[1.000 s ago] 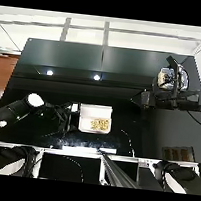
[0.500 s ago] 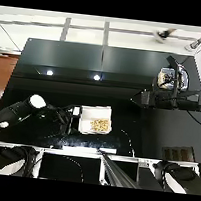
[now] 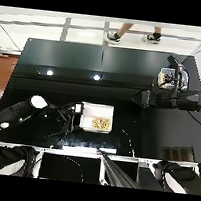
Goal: Fold the box and place the chain.
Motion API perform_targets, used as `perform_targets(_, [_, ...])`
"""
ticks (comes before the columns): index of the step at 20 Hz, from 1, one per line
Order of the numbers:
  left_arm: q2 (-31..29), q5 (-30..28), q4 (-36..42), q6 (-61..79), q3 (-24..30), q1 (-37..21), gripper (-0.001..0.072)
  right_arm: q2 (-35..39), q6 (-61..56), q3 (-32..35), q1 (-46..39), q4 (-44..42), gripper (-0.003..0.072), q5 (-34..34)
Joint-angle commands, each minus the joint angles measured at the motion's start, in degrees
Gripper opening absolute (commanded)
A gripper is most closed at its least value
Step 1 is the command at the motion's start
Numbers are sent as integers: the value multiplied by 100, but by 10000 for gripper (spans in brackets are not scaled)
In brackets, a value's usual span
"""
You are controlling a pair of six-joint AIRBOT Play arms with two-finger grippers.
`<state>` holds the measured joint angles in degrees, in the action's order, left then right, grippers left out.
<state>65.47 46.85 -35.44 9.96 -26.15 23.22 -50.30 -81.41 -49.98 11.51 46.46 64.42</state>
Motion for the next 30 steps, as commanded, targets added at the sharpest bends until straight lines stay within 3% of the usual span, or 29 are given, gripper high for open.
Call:
perform_targets(1, [7, -157, 17, -13, -2, 2, 664, 0, 0, 0, 4, 79, 382, -212])
perform_targets(3, [7, -118, 17, 37, -2, 2, 396, -20, -2, 0, 15, 291, 383, -341])
perform_targets(4, [7, -122, 17, 118, -2, 2, 368, -44, -42, 7, 17, 529, 435, -391])
perform_targets(5, [4, -125, 17, 170, -4, 2, 368, -72, -122, 11, 17, 691, 680, -409])
perform_targets(10, [4, -402, 17, 166, -13, 0, 348, -413, 122, 11, 127, 1036, 683, -879])
perform_targets(14, [4, -551, 15, 149, -63, 0, 347, -1097, 1189, 11, 302, 144, 683, -1078])
perform_targets(17, [4, -660, 15, 90, -63, 0, 347, -1545, 1646, 9, 645, -35, 683, -1576])
perform_targets(20, [7, -660, 13, -2, -61, 0, 347, -1930, 2529, 9, 868, -658, 683, -1316])
perform_targets(24, [7, -658, 15, -2, -61, 0, 347, -2037, 3174, 9, 1139, -750, 683, -1165])
perform_targets(30, [7, -636, 13, -2, -61, 0, 347, -2006, 4697, 2, 1154, -671, 683, 201])
